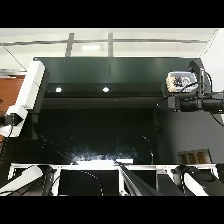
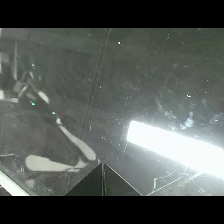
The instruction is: Fold the box and place the chain.
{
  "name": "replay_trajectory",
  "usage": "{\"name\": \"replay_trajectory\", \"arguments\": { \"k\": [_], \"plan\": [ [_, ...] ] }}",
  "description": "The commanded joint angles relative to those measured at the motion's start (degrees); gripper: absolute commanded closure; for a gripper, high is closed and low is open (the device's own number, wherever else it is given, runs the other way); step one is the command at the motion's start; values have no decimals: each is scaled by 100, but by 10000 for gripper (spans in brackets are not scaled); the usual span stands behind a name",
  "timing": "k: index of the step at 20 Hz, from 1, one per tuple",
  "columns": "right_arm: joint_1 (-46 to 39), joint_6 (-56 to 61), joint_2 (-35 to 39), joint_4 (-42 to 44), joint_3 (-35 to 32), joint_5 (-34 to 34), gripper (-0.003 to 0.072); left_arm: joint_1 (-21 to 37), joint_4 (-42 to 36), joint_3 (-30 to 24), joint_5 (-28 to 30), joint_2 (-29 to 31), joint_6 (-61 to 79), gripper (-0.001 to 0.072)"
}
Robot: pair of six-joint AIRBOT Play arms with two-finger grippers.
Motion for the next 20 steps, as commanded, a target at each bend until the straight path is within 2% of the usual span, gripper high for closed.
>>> {"name": "replay_trajectory", "arguments": {
  "k": [1,3,4,5,6,8,11,14,16,17,18,19,20],
  "plan": [
    [2,103,4,-2,0,-2,675,-87,-334,98,260,-297,48,333],
    [2,107,4,-2,0,2,675,-120,-492,98,442,-302,66,332],
    [2,109,4,0,0,2,675,-177,-507,98,505,-304,66,284],
    [2,118,4,-2,0,2,675,-262,-501,98,533,-306,66,170],
    [2,122,4,0,0,-7,675,-372,-439,98,575,-304,66,7],
    [2,136,4,4,0,13,675,-570,-249,127,608,-227,50,-6],
    [2,166,7,42,0,179,675,-737,431,398,549,223,-802,-6],
    [2,166,7,114,26,162,675,-942,420,953,476,850,-1668,-5],
    [4,173,7,271,168,249,675,-1375,175,1340,363,1222,-2046,2],
    [50,190,11,214,275,365,677,-1694,-61,1478,269,1384,-2199,57],
    [149,251,57,11,348,396,678,-2033,-205,1556,140,1510,-2297,319],
    [341,448,214,-472,367,229,679,-2428,-321,1591,-101,1639,-2319,685],
    [601,800,442,-1165,367,0,679,-2820,-345,1582,-262,1738,-2420,681]
  ]
}}
